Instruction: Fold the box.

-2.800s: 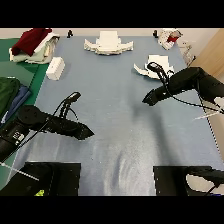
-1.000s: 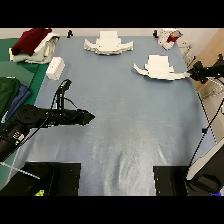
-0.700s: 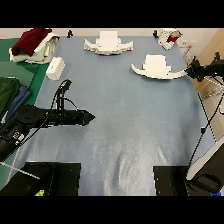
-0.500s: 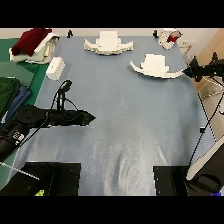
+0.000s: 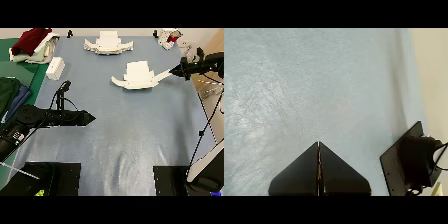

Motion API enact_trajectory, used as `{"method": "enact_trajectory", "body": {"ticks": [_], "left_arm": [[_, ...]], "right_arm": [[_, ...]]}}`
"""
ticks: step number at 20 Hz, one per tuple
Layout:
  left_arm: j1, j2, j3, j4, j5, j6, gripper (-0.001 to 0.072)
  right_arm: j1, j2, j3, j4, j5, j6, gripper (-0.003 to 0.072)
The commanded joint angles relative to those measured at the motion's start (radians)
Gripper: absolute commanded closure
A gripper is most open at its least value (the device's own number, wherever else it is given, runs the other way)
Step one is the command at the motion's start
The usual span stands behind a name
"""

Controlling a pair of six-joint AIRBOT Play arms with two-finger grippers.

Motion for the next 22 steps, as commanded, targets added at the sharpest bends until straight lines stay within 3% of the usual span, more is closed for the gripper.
{"method": "enact_trajectory", "body": {"ticks": [1,3,8,12,16,17,18,19,22], "left_arm": [[0.014,0.000,0.000,0.001,-0.006,-0.011,0.0696],[0.066,0.000,0.000,0.001,-0.041,-0.011,0.0696],[0.262,0.000,0.000,0.000,-0.243,0.024,0.0696],[0.325,0.000,0.000,0.002,-0.336,0.059,0.0696],[0.323,0.000,0.000,0.001,-0.343,0.081,0.0696],[0.323,0.000,0.000,0.001,-0.340,0.080,0.0696],[0.323,0.000,0.000,0.001,-0.341,0.080,0.0696],[0.323,0.000,0.000,0.001,-0.341,0.080,0.0696],[0.323,0.000,0.000,0.001,-0.341,0.080,0.0696]], "right_arm": [[0.101,0.125,-0.178,-0.035,-0.067,-0.012,0.0687],[0.173,0.238,-0.345,-0.084,-0.034,-0.021,0.0687],[0.300,0.591,-0.856,-0.100,0.191,-0.021,0.0687],[0.372,0.834,-1.193,-0.100,0.306,-0.018,0.0687],[0.384,0.873,-1.291,-0.104,0.371,0.009,0.0670],[0.384,0.867,-1.292,-0.103,0.373,0.009,0.0603],[0.384,0.860,-1.292,-0.103,0.377,0.012,0.0405],[0.384,0.853,-1.291,-0.103,0.380,0.020,0.0327],[0.385,0.838,-1.291,-0.094,0.383,0.020,0.0332]]}}
